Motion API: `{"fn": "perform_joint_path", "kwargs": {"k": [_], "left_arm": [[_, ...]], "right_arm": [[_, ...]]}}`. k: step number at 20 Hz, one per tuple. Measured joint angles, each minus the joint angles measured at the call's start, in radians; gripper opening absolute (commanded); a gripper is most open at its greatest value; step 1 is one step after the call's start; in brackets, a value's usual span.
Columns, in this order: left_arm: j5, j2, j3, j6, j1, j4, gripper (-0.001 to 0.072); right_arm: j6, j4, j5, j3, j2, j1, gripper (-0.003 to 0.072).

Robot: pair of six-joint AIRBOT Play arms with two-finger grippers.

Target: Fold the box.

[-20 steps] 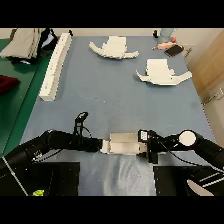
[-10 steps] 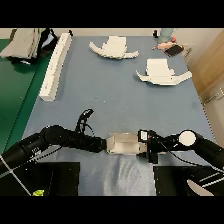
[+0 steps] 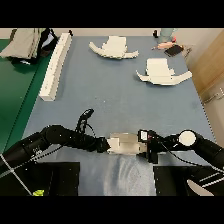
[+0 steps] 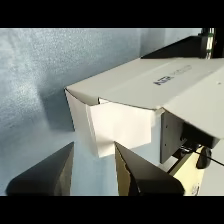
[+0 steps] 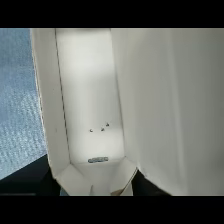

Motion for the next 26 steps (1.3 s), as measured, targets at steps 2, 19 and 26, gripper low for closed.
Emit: {"fn": "perform_joint_path", "kwargs": {"k": [2, 19, 26], "left_arm": [[0.042, -0.007, 0.000, 0.000, 0.000, -0.002, 0.0390], [-0.013, -0.212, 0.221, -0.581, -0.203, 0.402, 0.0390], [-0.168, -0.357, 0.378, -0.824, -0.288, 0.585, 0.0389]], "right_arm": [[0.000, 0.000, 0.000, 0.000, 0.000, 0.000, 0.0509], [0.000, 0.000, 0.000, 0.000, 0.000, 0.000, 0.0509], [0.000, 0.000, 0.000, 0.000, 0.000, 0.000, 0.0509]]}}
